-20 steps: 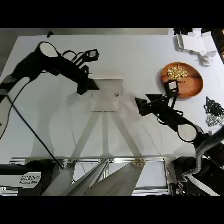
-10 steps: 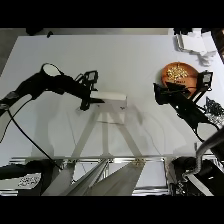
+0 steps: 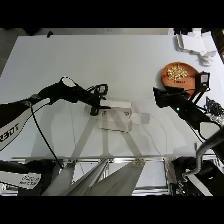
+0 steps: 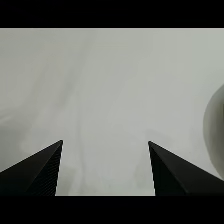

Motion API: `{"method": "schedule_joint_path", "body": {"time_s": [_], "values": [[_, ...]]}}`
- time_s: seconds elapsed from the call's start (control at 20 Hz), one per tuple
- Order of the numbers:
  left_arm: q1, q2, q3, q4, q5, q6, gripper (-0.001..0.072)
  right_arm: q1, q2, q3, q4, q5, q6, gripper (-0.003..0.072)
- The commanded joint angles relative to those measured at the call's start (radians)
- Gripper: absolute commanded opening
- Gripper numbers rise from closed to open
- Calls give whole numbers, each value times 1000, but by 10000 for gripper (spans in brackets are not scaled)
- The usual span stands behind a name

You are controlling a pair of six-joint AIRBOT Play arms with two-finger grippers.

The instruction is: Fold the box and place the chain.

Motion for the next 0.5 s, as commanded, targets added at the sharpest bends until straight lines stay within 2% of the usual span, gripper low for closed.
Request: {"method": "schedule_joint_path", "body": {"time_s": [0.0, 0.15, 0.35, 0.45], "values": [[-6, -8, -2, 0, 47, 9, 2, -2, 1, 1, 0, 13, 0, 582], [-8, -11, -1, 2, 84, -16, 3, -2, 0, 1, 0, 20, 0, 582], [-7, -11, -1, 1, 80, -17, 5, -2, -1, 1, -1, 43, -1, 582], [-8, -11, -1, 1, 76, -17, 5, -2, 0, 2, -62, 117, -23, 582]]}}
